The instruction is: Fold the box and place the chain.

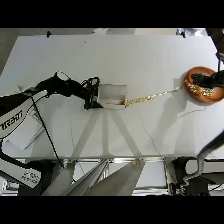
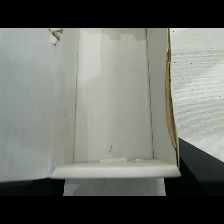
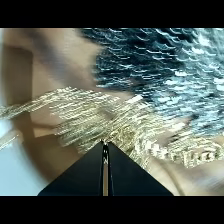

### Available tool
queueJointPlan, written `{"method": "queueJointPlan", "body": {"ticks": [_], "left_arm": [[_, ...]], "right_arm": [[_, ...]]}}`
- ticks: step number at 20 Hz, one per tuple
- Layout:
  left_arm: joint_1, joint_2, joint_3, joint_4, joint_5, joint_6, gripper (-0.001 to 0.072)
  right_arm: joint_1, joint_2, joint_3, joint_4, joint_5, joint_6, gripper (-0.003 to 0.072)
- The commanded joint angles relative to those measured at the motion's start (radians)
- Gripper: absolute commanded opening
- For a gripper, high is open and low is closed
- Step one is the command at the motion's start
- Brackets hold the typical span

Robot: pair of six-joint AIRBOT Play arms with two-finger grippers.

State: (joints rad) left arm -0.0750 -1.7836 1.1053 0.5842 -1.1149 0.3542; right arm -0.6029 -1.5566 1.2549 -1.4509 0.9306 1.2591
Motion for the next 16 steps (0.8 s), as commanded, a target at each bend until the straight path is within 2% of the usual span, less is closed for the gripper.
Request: {"method": "queueJointPlan", "body": {"ticks": [1,5,10,16], "left_arm": [[0.000,0.000,0.000,0.000,0.000,0.000,0.0335],[0.000,0.000,0.000,0.000,0.000,0.000,0.0335],[0.000,0.000,0.000,0.000,0.000,0.000,0.0335],[0.000,0.000,0.000,0.000,0.000,0.000,0.0335]], "right_arm": [[0.072,0.108,0.003,-0.005,0.002,-0.022,0.0009],[0.173,0.207,0.003,-0.004,0.119,-0.065,0.0009],[0.351,0.266,0.002,-0.002,0.255,-0.064,0.0009],[0.602,0.299,0.002,0.121,0.282,-0.063,0.0009]]}}
